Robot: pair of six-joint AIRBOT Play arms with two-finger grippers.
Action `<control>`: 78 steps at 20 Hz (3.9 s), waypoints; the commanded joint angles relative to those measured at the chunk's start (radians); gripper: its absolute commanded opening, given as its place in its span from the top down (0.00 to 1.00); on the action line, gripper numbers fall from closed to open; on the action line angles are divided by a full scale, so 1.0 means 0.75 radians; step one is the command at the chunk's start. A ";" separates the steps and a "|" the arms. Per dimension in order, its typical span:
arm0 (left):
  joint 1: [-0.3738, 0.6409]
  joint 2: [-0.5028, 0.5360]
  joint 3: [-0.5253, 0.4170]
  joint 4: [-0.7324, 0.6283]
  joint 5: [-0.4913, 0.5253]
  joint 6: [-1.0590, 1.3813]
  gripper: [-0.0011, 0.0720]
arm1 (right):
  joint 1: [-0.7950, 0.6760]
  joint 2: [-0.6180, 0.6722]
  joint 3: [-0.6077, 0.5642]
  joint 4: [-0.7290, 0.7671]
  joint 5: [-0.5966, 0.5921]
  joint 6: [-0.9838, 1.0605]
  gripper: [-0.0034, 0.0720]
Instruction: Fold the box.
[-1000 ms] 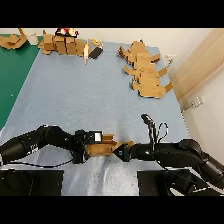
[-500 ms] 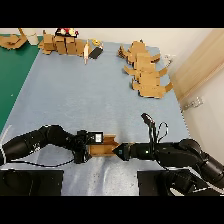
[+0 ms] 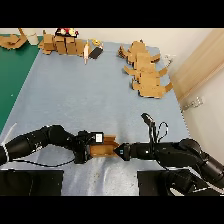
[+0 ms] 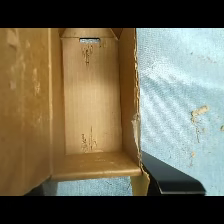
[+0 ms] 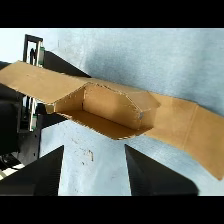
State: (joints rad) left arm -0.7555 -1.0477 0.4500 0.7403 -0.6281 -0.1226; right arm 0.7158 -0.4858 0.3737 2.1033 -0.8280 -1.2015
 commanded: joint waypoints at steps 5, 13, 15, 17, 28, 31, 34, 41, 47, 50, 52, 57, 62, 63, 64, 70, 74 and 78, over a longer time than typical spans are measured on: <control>0.001 -0.008 -0.005 -0.001 -0.004 0.006 0.65 | 0.000 -0.001 0.002 -0.002 0.002 0.000 0.23; 0.001 -0.008 -0.004 -0.001 -0.004 0.005 0.65 | 0.001 -0.124 0.007 0.086 0.179 -0.058 0.96; 0.001 -0.008 -0.004 -0.001 -0.004 0.005 0.65 | 0.001 -0.189 0.038 0.105 0.245 -0.100 0.96; 0.001 -0.008 -0.004 -0.001 -0.004 0.005 0.65 | 0.001 -0.256 0.083 0.105 0.293 -0.135 0.96; 0.001 -0.008 -0.004 -0.001 -0.004 0.005 0.65 | 0.003 -0.528 0.136 0.102 0.515 -0.160 0.96; 0.001 -0.008 -0.004 -0.001 -0.004 0.005 0.65 | 0.003 -0.573 0.136 0.098 0.503 -0.161 0.96; 0.001 -0.008 -0.004 -0.001 -0.004 0.005 0.65 | 0.003 -0.578 0.133 0.077 0.494 -0.160 0.96; 0.001 -0.008 -0.004 -0.001 -0.004 0.004 0.65 | 0.003 -0.679 0.130 0.028 0.459 -0.202 0.96; 0.001 -0.008 -0.004 -0.001 -0.003 0.004 0.65 | 0.003 -0.684 0.129 0.028 0.456 -0.241 0.96; 0.001 -0.008 -0.004 -0.001 -0.003 0.004 0.65 | 0.003 -0.694 0.129 0.015 0.457 -0.253 0.96; 0.001 -0.008 -0.004 -0.001 -0.004 0.004 0.65 | -0.001 -0.694 0.132 -0.020 0.464 -0.285 0.96; 0.001 -0.008 -0.003 -0.001 -0.004 0.004 0.65 | -0.106 -0.457 0.179 -0.234 0.234 -0.282 0.96; 0.001 -0.008 -0.003 -0.001 -0.004 0.004 0.65 | -0.112 -0.189 0.179 -0.306 -0.217 -0.380 0.96; 0.002 -0.008 -0.003 -0.001 -0.004 0.004 0.65 | -0.112 -0.159 0.179 -0.298 -0.292 -0.420 0.96; 0.002 -0.008 -0.003 -0.001 -0.004 0.004 0.65 | -0.112 -0.135 0.179 -0.276 -0.387 -0.514 0.95; 0.002 -0.008 -0.003 -0.001 -0.003 0.004 0.65 | -0.112 -0.142 0.157 -0.250 -0.522 -1.230 0.36; 0.002 -0.008 -0.003 -0.001 -0.004 0.004 0.65 | -0.112 -0.278 0.152 -0.226 -0.302 -1.631 0.36; 0.002 -0.008 -0.003 -0.001 -0.004 0.004 0.65 | -0.112 -0.467 0.153 -0.139 -0.162 -1.784 0.36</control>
State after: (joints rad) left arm -0.7547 -1.0534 0.4465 0.7395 -0.6312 -0.1192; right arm 0.6319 -0.7547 0.4885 1.9438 -1.0325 -2.3840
